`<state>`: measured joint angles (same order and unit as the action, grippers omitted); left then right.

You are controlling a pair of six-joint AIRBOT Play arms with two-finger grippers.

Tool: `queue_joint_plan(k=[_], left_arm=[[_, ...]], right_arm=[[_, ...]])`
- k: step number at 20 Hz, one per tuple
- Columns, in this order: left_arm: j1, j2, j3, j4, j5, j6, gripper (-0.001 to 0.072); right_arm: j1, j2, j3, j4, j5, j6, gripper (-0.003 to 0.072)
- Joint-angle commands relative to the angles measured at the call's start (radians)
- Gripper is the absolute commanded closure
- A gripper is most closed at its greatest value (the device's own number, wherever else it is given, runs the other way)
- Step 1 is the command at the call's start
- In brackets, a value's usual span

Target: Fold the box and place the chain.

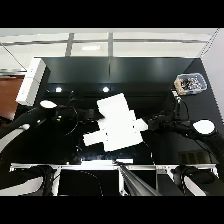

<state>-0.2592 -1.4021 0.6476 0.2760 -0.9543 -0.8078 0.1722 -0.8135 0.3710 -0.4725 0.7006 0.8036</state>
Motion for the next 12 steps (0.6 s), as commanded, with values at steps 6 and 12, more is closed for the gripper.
queue_joint_plan(k=[6, 12], left_arm=[[-0.020, -0.269, 0.253, 0.094, -0.450, 0.259, 0.0121], [-0.053, -0.284, 0.320, 0.256, -0.460, 0.260, 0.0284]], right_arm=[[0.002, 0.001, -0.001, 0.000, 0.026, 0.000, 0.0677], [0.002, 0.001, -0.001, -0.004, 0.033, 0.000, 0.0677]])
